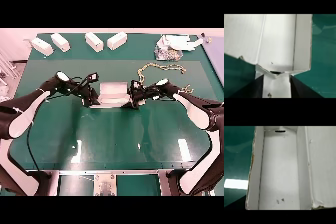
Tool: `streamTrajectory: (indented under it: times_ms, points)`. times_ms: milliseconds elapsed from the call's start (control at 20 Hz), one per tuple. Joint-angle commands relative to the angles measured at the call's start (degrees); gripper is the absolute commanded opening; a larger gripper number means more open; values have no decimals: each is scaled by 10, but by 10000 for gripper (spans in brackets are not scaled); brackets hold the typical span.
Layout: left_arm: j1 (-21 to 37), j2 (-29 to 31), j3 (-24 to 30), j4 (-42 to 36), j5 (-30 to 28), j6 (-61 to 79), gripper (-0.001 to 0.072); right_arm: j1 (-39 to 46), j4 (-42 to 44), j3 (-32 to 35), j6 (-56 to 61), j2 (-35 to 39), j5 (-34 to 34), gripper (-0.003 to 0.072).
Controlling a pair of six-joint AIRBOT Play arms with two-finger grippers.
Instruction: Fold the box and place the chain.
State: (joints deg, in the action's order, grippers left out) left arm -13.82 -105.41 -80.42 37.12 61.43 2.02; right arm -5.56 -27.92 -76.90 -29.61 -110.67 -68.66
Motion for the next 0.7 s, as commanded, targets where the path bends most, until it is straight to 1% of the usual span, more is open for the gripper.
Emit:
streamTrajectory:
  times_ms: [0,150,300,400,450,500,650]
  points:
    - [-14,0,0,-2,-12,10,351,0,0,0,0,0,0,586]
    - [-15,0,0,-7,-21,14,351,0,0,0,0,0,0,586]
    - [-18,0,2,-45,-21,26,353,0,0,0,0,0,0,586]
    - [-25,-1,6,-48,-27,30,362,0,0,0,0,0,0,586]
    - [-30,-1,6,-48,-27,30,443,0,0,0,0,0,0,586]
    - [-34,-1,6,-49,-28,30,496,0,0,0,0,0,0,586]
    - [-40,-1,6,-50,-33,30,511,0,0,0,0,0,0,586]
